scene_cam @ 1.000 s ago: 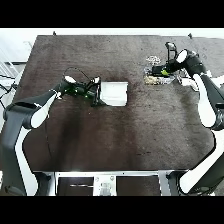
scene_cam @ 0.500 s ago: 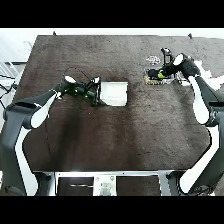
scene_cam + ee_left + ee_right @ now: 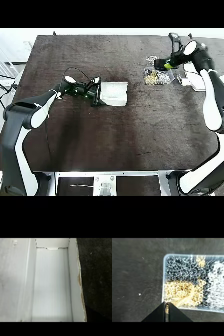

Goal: Fold the box and place the chain.

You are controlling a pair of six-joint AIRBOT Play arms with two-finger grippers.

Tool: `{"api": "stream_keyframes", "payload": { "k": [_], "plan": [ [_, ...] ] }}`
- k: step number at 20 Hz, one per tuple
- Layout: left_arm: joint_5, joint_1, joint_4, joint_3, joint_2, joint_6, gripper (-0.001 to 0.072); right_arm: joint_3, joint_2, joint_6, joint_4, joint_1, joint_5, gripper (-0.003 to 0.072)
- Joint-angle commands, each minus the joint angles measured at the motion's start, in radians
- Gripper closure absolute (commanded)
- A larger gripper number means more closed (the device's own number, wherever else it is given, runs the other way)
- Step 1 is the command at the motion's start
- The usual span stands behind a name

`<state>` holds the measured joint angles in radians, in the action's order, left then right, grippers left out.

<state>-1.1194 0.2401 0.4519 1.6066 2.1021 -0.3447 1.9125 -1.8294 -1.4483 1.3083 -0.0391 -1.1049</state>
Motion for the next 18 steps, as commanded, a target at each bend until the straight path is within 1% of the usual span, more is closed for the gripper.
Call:
{"api": "stream_keyframes", "payload": {
  "k": [1,4,10,14,18],
  "plan": [
    [0.001,-0.001,0.0,0.0,0.001,0.0,0.0217,0.001,0.118,0.023,0.012,0.003,-0.05,0.0675],
    [0.001,-0.001,0.0,0.0,0.001,0.0,0.0217,0.001,0.223,0.071,0.018,0.019,-0.056,0.0675],
    [0.001,-0.001,0.0,0.0,0.001,0.0,0.0217,0.001,0.364,0.099,0.019,0.058,-0.065,0.0675],
    [0.001,-0.001,0.0,0.0,0.001,0.0,0.0217,-0.001,0.389,0.1,0.019,0.101,-0.196,0.0675],
    [0.002,-0.001,0.0,0.0,0.001,0.0,0.0217,-0.048,0.389,0.114,0.019,0.176,-0.289,0.0675]
  ]
}}
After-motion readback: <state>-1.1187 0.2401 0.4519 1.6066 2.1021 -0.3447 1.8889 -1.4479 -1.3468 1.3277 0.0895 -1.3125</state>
